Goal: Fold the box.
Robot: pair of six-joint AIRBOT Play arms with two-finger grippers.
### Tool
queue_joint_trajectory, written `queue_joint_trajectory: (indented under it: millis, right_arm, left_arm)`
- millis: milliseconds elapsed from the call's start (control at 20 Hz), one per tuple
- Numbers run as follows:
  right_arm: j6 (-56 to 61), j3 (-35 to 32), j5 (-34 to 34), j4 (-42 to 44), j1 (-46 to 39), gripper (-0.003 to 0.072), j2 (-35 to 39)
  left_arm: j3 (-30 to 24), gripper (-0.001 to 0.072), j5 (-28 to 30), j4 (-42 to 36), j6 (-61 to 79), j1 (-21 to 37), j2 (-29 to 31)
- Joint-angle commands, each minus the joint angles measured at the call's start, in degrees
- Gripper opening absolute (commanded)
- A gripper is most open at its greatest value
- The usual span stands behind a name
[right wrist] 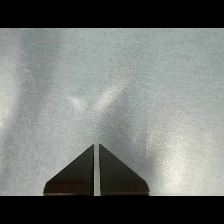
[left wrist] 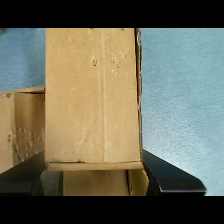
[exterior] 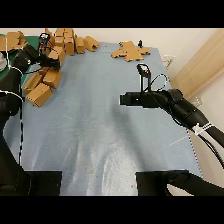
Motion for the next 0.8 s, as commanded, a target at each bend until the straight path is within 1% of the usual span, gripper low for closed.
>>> queue_joint_trajectory:
  millis: [0, 150, 450, 500, 750]
  right_arm:
    - [0.0, 0.0, 0.0, 0.0, 0.0, 0.0055, 0.0]
    - [0.0, 0.0, -0.1, 0.0, 0.0, 0.0054, 0.0]
    - [0.0, 0.0, -0.4, 0.1, 0.0, 0.0054, 0.0]
    - [0.0, 0.0, -0.4, 0.1, 0.0, 0.0055, 0.0]
    - [0.0, 0.0, -0.4, 0.1, 0.0, 0.0054, 0.0]
  left_arm:
    - [-0.4, 0.0402, -0.8, 0.0, -0.3, 0.0, -0.5]
    - [-0.4, 0.0402, -2.1, 0.1, -0.2, 0.1, -1.4]
    - [-0.4, 0.0405, -1.4, 0.1, -0.2, 0.1, -1.7]
    - [-0.4, 0.0431, -1.1, 0.1, -0.2, 0.1, -1.7]
    - [-0.4, 0.0432, -1.1, 0.1, -0.2, 0.1, -1.5]
